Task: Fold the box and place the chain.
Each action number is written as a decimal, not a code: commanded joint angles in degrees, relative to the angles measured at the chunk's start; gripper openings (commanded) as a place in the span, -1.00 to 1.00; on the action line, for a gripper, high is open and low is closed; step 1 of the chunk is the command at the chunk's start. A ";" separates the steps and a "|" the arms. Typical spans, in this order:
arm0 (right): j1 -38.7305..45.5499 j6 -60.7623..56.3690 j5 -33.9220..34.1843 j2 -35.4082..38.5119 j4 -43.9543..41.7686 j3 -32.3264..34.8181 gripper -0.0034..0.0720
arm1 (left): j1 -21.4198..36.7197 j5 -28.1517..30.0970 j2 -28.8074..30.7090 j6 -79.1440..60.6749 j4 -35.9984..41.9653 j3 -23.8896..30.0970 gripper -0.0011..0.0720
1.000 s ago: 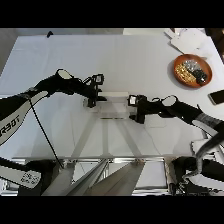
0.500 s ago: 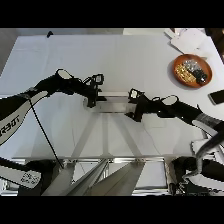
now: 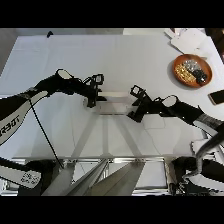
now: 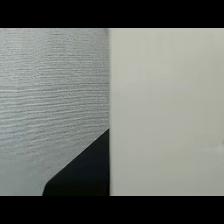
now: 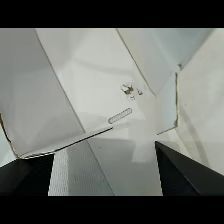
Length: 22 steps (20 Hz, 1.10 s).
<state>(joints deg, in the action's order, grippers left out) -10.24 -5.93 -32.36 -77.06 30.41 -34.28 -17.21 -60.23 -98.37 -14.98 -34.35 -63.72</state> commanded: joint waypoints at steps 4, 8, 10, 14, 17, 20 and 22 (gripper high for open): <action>0.02 -1.09 3.34 0.02 -2.29 0.00 0.94 | -0.02 0.00 -0.02 0.00 0.00 0.02 -0.95; 0.02 3.67 3.23 0.02 -2.82 -0.13 0.94 | -0.02 0.02 -0.02 0.00 0.00 0.02 -0.95; 0.02 6.97 3.06 0.02 -4.39 -0.42 0.94 | -0.02 0.02 -0.02 0.00 0.00 0.02 -0.95; 0.02 16.65 1.25 0.02 -11.08 -2.51 0.94 | -0.02 0.00 -0.02 0.00 0.00 0.02 -0.95; 0.02 21.79 1.55 -0.02 -12.55 -3.13 0.94 | -0.02 0.00 -0.02 0.00 0.00 0.02 -0.95; 0.24 26.84 0.24 -0.57 -12.87 -3.26 0.94 | -0.02 0.02 -0.02 0.00 0.00 0.02 -0.95; 1.88 28.57 -3.82 -2.10 -12.90 -4.11 0.94 | -0.02 0.02 -0.02 0.00 0.00 0.02 -0.95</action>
